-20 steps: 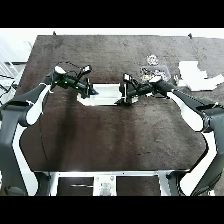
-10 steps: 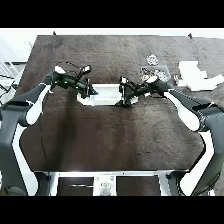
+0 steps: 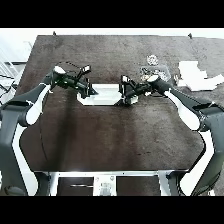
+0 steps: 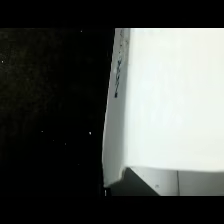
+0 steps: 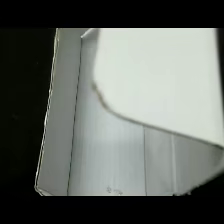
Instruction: Fold the box and place the chain.
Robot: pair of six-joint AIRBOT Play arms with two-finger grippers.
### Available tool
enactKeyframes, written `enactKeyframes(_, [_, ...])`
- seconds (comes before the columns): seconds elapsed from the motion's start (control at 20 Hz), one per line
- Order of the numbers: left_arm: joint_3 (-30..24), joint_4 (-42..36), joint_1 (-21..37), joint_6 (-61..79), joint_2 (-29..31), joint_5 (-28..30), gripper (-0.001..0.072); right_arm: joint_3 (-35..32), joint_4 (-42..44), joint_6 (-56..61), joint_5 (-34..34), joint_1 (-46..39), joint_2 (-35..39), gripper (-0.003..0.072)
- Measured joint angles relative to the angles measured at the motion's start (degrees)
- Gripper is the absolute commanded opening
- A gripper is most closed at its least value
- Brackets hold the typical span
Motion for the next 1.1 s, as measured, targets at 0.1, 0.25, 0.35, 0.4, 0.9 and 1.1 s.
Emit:
enactKeyframes(0.1, [0.0, 0.0, 0.0, 0.0, 0.0, 0.0, 0.0019, 0.1, 0.0, 0.6, 0.4, -0.4, 0.0, 0.0720])
enactKeyframes(0.25, [0.0, 0.0, 0.0, 0.0, 0.0, 0.1, 0.0019, 0.1, 0.9, 1.4, 0.5, -0.7, 0.0, 0.0720])
enactKeyframes(0.35, [0.0, -0.1, 0.0, 0.0, 0.0, 0.1, 0.0019, 0.2, 1.7, 1.8, 0.5, -0.6, 0.0, 0.0720])
enactKeyframes(0.4, [0.0, 0.0, 0.0, 0.0, 0.0, 0.1, 0.0019, 0.3, 1.8, 2.1, 0.5, -0.5, 0.0, 0.0720])
enactKeyframes(0.9, [0.0, -0.1, 0.0, 0.0, 0.0, 0.0, 0.0019, 0.5, -0.9, 2.9, -0.4, 0.0, 0.0, 0.0698])
enactKeyframes(1.1, [0.0, -0.1, 0.0, 0.0, 0.0, 0.0, 0.0019, 0.5, -1.5, 2.9, -0.6, 0.0, 0.0, 0.0698])
